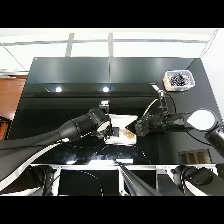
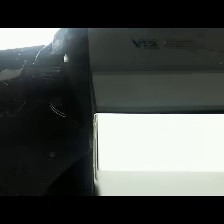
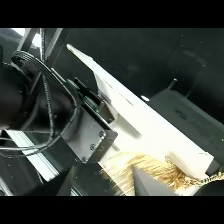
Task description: Fold the box and place the chain.
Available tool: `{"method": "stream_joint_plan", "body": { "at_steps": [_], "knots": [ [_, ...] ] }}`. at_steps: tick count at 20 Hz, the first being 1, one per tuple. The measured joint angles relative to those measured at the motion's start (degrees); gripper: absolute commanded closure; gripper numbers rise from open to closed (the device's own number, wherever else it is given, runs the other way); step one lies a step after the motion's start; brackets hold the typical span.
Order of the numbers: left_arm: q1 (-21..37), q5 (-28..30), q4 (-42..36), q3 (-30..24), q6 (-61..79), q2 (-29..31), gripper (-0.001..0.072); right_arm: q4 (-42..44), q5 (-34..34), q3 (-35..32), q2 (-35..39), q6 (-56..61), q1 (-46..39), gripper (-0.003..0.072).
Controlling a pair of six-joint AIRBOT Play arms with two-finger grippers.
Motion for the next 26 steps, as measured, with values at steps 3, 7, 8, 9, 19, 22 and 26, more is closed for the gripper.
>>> {"method": "stream_joint_plan", "body": {
  "at_steps": [3, 7, 8, 9, 19, 22, 26],
  "knots": [
    [0.00, 0.00, 0.00, 0.00, 0.02, 0.00, 0.0682, -2.64, 2.82, 1.86, 0.00, 0.00, -5.55, 0.0238],
    [0.00, 0.09, 0.00, 0.00, 0.00, 0.00, 0.0682, -12.87, 2.40, 2.08, 0.04, 0.00, -17.31, 0.0235],
    [0.00, 0.15, 0.00, -0.02, 0.00, 0.00, 0.0682, -16.48, 0.07, 1.25, -0.04, 0.24, -19.65, 0.0019],
    [0.00, 0.20, 0.00, 0.00, 0.00, 0.00, 0.0682, -19.41, -2.89, 0.44, -0.39, 0.50, -21.38, -0.0034],
    [0.00, 0.35, -0.02, 0.00, 0.02, 0.00, 0.0682, -30.18, -31.67, 0.52, -19.28, 1.51, -25.29, -0.0034],
    [0.00, 0.35, -0.04, 0.00, 0.00, 0.00, 0.0682, -32.00, -34.64, 3.48, -24.44, 1.51, -24.09, -0.0004],
    [0.00, 0.35, -0.04, 0.00, 0.00, 0.00, 0.0682, -33.18, -35.78, 6.54, -29.29, 2.23, -22.93, 0.0070]
  ]
}}
